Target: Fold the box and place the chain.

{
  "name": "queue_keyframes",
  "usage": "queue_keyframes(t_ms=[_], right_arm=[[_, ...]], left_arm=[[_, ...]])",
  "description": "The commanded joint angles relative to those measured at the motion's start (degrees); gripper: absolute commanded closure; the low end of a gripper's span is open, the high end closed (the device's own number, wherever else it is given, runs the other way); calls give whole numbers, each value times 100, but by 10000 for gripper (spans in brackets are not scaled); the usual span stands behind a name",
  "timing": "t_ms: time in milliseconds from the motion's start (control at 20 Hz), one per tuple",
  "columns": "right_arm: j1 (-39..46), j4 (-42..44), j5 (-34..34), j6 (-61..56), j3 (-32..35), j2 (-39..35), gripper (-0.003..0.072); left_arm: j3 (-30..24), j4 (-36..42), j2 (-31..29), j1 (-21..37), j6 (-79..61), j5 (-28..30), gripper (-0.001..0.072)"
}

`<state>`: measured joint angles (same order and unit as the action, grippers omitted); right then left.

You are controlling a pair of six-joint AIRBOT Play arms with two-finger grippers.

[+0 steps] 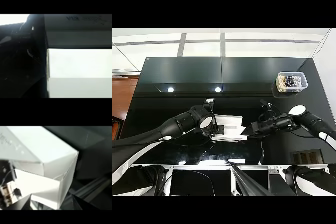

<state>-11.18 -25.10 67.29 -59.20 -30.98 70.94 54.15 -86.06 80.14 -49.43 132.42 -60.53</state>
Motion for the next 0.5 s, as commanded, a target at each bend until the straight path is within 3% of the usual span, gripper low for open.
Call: queue_keyframes(t_ms=[0,150,450], right_arm=[[-551,-68,-822,-398,-131,2,126],[-1097,-293,-1456,-837,-461,4,126],[-1899,-2441,-1902,-2944,-1023,4,126]], left_arm=[[7,2,0,0,0,2,683],[7,2,0,-2,0,2,683],[7,2,0,0,0,4,683]])
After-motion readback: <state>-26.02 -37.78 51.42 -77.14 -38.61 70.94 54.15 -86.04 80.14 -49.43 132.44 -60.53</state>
